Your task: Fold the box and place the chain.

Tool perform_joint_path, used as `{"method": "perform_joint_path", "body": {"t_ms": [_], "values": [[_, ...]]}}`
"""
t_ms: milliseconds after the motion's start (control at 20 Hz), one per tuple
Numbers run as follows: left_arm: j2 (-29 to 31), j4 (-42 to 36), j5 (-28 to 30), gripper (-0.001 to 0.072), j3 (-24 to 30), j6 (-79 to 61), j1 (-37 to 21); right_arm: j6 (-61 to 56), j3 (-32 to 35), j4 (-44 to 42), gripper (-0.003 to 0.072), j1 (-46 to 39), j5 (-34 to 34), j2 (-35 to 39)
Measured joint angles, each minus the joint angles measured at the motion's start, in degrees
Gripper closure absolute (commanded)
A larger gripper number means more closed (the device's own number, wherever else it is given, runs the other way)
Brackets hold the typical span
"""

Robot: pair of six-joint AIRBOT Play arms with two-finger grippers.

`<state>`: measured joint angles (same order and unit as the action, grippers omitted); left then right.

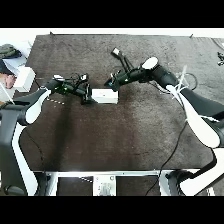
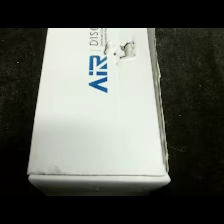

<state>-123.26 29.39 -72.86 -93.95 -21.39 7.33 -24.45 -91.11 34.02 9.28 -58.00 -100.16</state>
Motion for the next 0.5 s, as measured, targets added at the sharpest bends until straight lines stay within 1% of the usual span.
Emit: {"method": "perform_joint_path", "body": {"t_ms": [150,250,350,500], "values": [[0.0,0.02,0.0,0.0467,0.0,-0.02,0.0,-2.4,1.2,-0.39,0.0704,0.28,-1.31,4.9],[0.0,0.02,0.0,0.0467,0.0,-0.02,0.0,-3.61,4.98,-0.35,0.0704,1.07,-0.42,10.05],[0.0,0.02,0.0,0.0467,0.0,-0.02,0.0,-4.26,11.21,-0.15,0.0704,1.92,4.44,16.41],[0.0,0.04,0.0,0.0466,0.0,-0.04,0.0,-4.74,22.69,0.37,0.0704,3.69,13.73,24.61]]}}
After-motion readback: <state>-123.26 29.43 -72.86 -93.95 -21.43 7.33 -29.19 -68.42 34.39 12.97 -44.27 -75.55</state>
